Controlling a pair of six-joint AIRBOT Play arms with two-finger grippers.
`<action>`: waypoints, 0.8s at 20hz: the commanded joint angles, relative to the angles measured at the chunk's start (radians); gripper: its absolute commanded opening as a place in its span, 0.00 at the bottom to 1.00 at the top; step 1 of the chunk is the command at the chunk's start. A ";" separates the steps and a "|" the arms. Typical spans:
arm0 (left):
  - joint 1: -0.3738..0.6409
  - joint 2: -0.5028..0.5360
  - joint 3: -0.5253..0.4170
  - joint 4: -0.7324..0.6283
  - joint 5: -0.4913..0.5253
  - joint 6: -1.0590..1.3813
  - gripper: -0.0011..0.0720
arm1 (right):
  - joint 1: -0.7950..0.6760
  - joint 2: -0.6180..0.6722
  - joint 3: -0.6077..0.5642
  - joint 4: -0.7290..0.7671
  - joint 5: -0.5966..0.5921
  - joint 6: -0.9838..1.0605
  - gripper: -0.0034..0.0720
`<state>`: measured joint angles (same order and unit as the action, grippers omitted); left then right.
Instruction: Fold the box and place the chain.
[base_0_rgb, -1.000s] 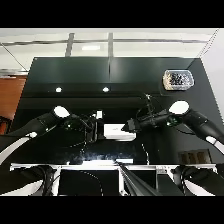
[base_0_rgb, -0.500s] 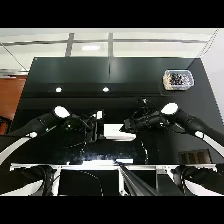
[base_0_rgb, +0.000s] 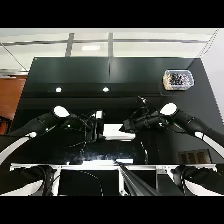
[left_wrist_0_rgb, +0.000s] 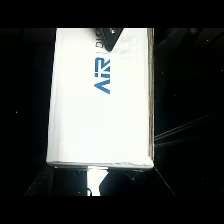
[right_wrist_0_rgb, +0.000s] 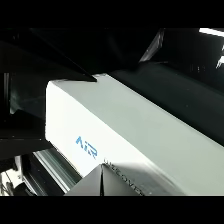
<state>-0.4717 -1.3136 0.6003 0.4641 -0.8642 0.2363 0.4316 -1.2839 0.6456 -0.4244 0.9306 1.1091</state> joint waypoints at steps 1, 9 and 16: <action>0.005 0.010 0.001 0.003 -0.003 -0.001 0.44 | -0.011 0.034 0.025 0.005 0.095 -0.039 0.06; 0.122 0.227 0.001 0.302 -0.100 -0.208 0.99 | -0.397 0.399 0.103 -0.030 0.330 -0.035 0.06; -0.081 0.182 0.113 0.203 -0.060 -0.314 0.98 | -0.609 0.447 0.103 -0.135 0.336 0.006 0.06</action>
<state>-0.4656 -1.0946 0.6537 0.6739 -0.9512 -0.0086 -0.1181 -0.8555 0.7467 -0.5327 1.2644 1.1027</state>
